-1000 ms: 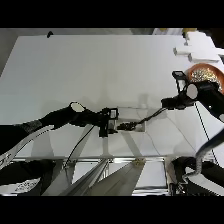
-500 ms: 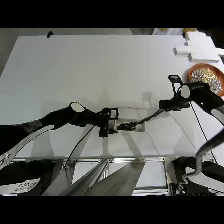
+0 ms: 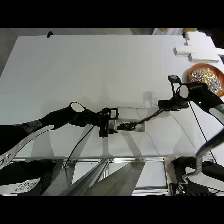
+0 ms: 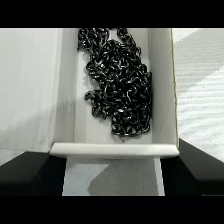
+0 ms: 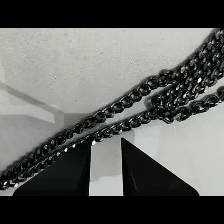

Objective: Fold the box and place the chain.

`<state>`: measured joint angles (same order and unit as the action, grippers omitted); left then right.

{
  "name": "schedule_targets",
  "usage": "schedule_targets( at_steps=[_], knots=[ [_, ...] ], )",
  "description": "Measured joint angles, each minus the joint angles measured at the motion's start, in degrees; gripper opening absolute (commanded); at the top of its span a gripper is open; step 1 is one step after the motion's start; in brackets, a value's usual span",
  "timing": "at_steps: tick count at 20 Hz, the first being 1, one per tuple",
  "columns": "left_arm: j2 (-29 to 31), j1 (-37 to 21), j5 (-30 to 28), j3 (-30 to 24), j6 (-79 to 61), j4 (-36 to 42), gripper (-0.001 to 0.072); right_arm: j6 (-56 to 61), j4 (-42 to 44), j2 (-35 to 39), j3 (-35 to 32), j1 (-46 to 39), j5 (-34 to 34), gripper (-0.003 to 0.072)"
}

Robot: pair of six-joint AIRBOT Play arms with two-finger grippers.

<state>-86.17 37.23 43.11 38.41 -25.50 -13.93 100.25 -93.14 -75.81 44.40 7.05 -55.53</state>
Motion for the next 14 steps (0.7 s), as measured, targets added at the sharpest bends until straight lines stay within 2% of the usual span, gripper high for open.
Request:
schedule_targets(
  at_steps=[2, 9, 14],
  knots=[
    [0.0, 0.0, 0.0, 0.0, 0.0, 0.0, 0.0067, 0.0, 0.4, -0.4, 0.0, 0.0, 0.0, 0.0015],
    [0.0, 0.0, 0.0, 0.0, 0.0, 0.0, 0.0067, -2.0, 0.0, 0.3, -0.1, 0.0, -0.1, 0.0014],
    [0.0, 0.0, 0.0, 0.0, 0.0, 0.0, 0.0067, -2.8, -0.1, 5.2, -0.1, 0.0, -2.3, 0.0014]
  ],
)
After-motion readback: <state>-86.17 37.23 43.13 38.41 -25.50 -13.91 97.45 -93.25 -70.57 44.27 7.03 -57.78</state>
